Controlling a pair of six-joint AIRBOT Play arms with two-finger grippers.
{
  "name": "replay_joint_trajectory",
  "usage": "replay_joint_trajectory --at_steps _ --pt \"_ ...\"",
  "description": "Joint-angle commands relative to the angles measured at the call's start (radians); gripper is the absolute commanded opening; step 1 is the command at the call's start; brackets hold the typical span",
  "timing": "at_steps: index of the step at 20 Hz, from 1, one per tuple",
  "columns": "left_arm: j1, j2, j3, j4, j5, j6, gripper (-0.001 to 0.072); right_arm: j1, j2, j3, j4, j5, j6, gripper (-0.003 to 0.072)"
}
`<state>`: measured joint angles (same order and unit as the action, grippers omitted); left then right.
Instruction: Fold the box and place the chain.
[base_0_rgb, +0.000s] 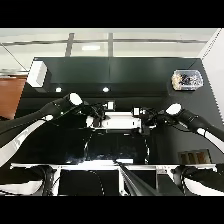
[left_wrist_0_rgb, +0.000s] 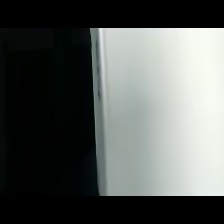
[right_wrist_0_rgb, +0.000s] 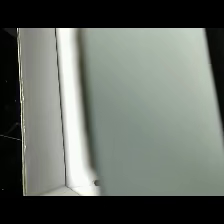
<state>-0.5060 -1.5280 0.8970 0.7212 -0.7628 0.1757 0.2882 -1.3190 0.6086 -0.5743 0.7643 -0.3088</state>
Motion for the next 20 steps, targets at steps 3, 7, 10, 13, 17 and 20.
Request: replay_joint_trajectory --at_steps 3,7,10,13,17,20 --pt "0.000 0.000 0.000 -0.004 0.000 -0.001 0.0027 0.001 -0.001 0.000 -0.001 -0.003 0.002 0.0403" --pt "0.005 0.040 0.002 0.013 0.001 -0.082 0.0247 0.001 -0.001 0.000 -0.001 -0.003 0.002 0.0403" --pt "0.037 0.138 0.002 0.084 -0.004 -0.214 0.0719 0.001 -0.001 0.000 -0.001 -0.003 0.002 0.0403" --pt "0.090 0.267 0.002 0.223 -0.054 -0.433 0.0710 0.001 -0.001 0.000 -0.001 -0.003 0.002 0.0403" --pt "0.170 0.369 0.002 0.241 -0.220 -0.972 0.0105 0.001 -0.001 0.000 -0.001 -0.003 0.002 0.0403" --pt "0.162 0.352 -0.029 0.080 -0.431 -1.020 0.0028 0.001 -0.001 0.000 -0.001 -0.003 0.002 0.0403"
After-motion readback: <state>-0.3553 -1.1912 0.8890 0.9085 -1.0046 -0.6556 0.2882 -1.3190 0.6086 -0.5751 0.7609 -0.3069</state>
